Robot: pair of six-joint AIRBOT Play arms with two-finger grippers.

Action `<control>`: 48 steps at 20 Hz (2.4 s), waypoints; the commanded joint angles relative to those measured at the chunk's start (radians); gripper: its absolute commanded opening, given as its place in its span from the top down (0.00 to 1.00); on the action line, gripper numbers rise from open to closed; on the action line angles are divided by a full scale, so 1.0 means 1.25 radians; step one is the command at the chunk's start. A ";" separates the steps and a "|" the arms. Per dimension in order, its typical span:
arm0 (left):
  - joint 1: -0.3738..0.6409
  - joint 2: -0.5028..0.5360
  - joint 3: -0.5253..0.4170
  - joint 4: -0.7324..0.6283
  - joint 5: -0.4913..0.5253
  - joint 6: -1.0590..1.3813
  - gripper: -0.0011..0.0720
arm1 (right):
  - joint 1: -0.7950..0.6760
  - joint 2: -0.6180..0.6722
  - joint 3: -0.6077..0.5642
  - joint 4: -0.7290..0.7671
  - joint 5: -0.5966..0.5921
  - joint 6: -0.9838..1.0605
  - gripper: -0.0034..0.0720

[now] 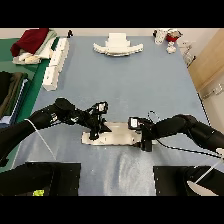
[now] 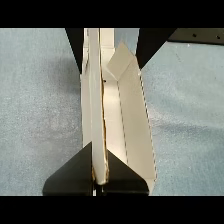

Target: Fold the box.

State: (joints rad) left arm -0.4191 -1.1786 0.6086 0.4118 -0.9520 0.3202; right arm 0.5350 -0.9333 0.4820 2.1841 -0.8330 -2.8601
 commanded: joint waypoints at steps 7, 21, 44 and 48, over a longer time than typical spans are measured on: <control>0.001 0.000 0.000 0.000 0.001 0.000 0.96 | -0.020 -0.113 -0.001 0.059 0.025 -0.010 0.00; 0.001 0.000 0.000 0.000 0.001 0.000 0.96 | -0.020 -0.051 -0.028 0.069 0.018 -0.115 0.00; 0.001 0.000 0.000 0.000 0.001 0.000 0.96 | 0.007 -0.077 -0.031 0.058 0.075 -0.115 0.03; 0.001 0.000 0.000 0.000 0.001 0.000 0.96 | 0.007 -0.077 -0.036 0.053 0.084 -0.115 0.05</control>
State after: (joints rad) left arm -0.4191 -1.1786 0.6086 0.4114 -0.9512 0.3202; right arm 0.5404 -1.0283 0.4416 2.2555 -0.7429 -3.0039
